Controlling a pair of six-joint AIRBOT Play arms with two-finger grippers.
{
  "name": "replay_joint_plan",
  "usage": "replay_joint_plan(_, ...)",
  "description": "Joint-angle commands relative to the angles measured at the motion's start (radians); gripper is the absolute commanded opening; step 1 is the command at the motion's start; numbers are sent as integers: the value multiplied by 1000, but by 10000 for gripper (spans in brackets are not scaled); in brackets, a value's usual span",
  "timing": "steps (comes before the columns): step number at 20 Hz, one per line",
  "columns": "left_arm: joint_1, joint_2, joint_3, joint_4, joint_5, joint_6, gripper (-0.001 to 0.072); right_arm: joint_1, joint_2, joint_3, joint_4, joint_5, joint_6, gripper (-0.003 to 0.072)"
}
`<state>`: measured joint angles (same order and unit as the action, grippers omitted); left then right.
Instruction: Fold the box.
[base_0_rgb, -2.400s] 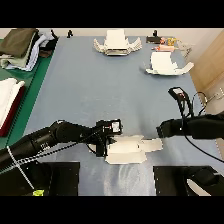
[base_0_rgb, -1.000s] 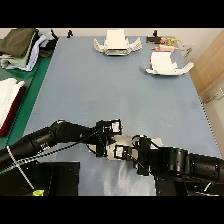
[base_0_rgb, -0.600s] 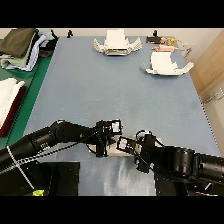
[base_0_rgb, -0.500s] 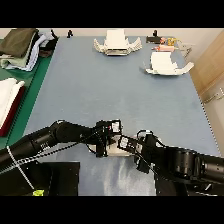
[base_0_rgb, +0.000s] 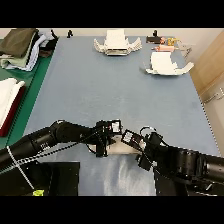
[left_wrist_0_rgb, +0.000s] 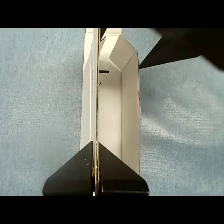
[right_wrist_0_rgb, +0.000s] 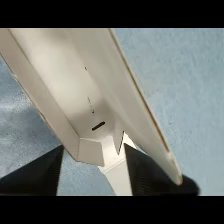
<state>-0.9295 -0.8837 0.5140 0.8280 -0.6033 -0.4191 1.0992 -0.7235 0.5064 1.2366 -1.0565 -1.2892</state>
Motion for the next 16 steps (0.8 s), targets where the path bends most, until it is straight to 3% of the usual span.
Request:
replay_joint_plan(1,0,-1,0,0,1,0,15,0,4,1,-7,-7,35,665)
replay_joint_plan(5,0,-1,0,0,1,0,15,-1,4,1,-11,-7,35,666)
replay_joint_plan(6,0,-1,0,0,1,0,15,-1,4,1,-14,-7,34,720)
replay_joint_plan(10,0,-1,0,0,1,0,15,-48,4,-6,-26,13,-13,720)
replay_joint_plan(16,0,-1,0,0,1,0,15,-247,39,-68,232,209,-467,720)
